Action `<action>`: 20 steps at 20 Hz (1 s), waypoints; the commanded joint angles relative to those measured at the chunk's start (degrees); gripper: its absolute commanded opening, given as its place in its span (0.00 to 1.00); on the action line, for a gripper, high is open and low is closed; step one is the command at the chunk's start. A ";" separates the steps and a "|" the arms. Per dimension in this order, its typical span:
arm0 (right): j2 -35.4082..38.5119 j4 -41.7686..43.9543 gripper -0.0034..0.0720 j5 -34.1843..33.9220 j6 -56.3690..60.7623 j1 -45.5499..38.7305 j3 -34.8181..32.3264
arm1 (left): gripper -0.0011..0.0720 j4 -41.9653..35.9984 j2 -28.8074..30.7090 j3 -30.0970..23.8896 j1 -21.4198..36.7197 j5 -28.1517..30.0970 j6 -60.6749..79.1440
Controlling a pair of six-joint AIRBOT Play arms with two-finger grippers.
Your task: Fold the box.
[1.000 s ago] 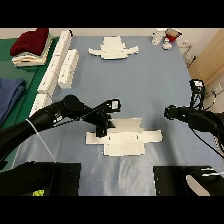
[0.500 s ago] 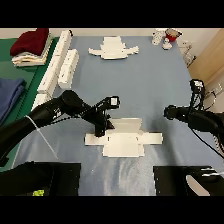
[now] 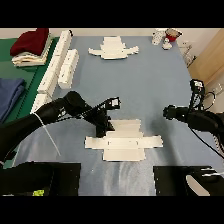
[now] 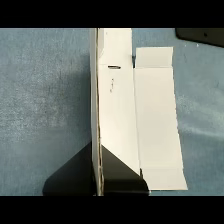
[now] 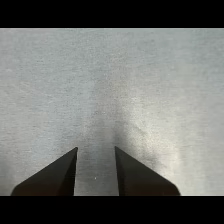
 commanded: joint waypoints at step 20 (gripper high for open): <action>0.02 5.99 0.53 -3.72 0.00 0.02 0.02 | 0.03 0.44 -0.98 -0.13 -0.92 -3.30 -0.02</action>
